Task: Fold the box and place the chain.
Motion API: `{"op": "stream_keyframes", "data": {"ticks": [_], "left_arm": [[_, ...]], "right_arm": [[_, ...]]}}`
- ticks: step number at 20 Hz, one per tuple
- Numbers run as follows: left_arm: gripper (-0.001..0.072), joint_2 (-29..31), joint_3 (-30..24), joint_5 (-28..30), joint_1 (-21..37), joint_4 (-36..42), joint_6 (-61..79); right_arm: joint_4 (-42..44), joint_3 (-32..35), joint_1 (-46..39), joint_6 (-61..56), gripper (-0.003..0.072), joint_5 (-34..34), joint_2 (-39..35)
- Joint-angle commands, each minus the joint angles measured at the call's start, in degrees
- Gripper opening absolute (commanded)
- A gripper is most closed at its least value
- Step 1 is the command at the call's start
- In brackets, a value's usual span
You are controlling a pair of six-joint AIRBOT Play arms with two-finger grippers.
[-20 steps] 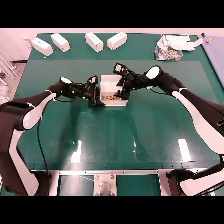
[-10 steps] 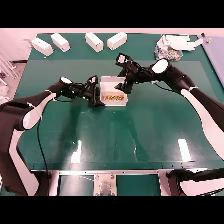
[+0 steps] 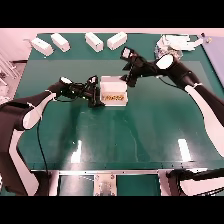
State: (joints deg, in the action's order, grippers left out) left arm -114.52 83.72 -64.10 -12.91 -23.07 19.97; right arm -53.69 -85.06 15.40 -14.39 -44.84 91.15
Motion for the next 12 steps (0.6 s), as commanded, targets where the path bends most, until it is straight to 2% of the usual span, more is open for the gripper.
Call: {"op": "stream_keyframes", "data": {"ticks": [1,4,6,11,12], "left_arm": [[0.0368,0.0,0.0,0.0,0.0,0.0,0.0],[0.0368,0.0,0.0,0.0,0.0,0.0,0.0],[0.0368,0.0,0.0,0.0,0.0,0.0,0.0],[0.0369,0.0,0.0,0.0,0.0,0.0,0.0],[0.0369,0.0,0.0,0.0,0.0,0.0,0.0]], "right_arm": [[2.3,-4.5,-2.1,0.2,0.0425,0.7,0.0],[9.5,-5.0,-3.8,4.9,0.0203,0.6,1.1],[10.2,-5.0,-4.1,7.4,0.0078,-0.4,3.4],[10.2,-6.7,-4.1,10.8,0.0067,-0.6,9.3],[10.2,-7.4,-4.1,10.8,0.0043,-0.9,10.4]]}}
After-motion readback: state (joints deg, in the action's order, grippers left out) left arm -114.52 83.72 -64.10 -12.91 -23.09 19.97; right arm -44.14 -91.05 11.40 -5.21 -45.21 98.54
